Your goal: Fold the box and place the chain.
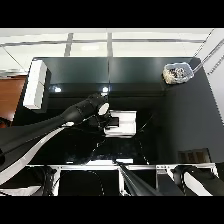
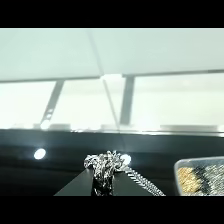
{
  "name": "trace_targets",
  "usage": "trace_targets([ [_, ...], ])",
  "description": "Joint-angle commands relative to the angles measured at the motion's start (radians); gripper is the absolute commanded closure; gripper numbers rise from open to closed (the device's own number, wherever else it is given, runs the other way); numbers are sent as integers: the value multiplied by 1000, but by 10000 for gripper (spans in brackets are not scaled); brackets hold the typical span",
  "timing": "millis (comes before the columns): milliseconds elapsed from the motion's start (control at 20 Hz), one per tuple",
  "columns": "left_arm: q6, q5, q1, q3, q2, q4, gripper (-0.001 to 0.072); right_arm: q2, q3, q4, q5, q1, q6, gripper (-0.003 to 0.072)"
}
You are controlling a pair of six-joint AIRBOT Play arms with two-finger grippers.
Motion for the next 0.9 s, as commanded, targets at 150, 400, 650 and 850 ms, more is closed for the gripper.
trace_targets([
  [150,0,-1,1,1,0,0,679,24,-16,175,158,72,-12,675],
  [400,0,0,1,1,0,0,679,24,-154,211,301,196,-41,674],
  [650,0,-1,1,1,0,0,679,24,-388,294,291,315,-120,674],
  [850,0,0,1,1,0,0,679,24,-652,386,121,397,-171,674],
])
